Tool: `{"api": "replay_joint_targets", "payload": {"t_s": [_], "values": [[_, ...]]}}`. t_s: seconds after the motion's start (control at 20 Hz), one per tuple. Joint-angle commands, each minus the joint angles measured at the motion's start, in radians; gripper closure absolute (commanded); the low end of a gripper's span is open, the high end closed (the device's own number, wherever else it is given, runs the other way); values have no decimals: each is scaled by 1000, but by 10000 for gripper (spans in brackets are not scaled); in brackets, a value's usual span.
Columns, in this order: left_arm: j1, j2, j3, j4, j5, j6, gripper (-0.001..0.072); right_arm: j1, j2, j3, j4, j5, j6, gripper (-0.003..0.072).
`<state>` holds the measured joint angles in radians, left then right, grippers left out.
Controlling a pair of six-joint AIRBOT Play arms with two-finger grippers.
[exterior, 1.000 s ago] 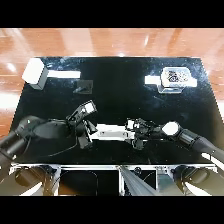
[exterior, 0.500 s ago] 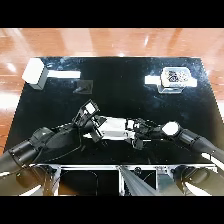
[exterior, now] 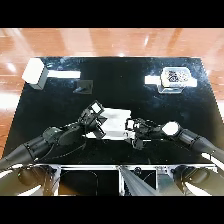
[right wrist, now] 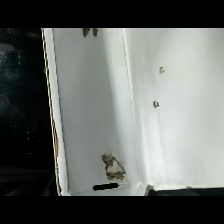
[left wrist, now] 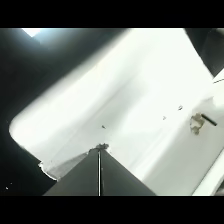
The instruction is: Fold the box and place the chain.
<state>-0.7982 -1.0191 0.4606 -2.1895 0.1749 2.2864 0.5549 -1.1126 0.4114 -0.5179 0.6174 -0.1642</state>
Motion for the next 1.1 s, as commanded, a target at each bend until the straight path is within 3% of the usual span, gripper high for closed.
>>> {"api": "replay_joint_targets", "payload": {"t_s": [0.0, 0.45, 0.65, 0.9, 1.05], "values": [[0, -46, -1, -3, 1, -47, 692, 0, 0, 1, 0, 0, 0, 86], [1, -46, 12, 15, 24, -83, 691, 0, 0, 1, 0, 0, 0, 86], [62, 39, 31, 50, 191, -84, 691, 0, 0, 1, 0, 0, 0, 86], [230, 192, 29, 265, 515, -84, 691, 0, 0, 1, 1, 0, 0, 86], [399, 233, 28, 222, 556, 8, 688, 0, 0, 1, 1, 0, 0, 86]]}}
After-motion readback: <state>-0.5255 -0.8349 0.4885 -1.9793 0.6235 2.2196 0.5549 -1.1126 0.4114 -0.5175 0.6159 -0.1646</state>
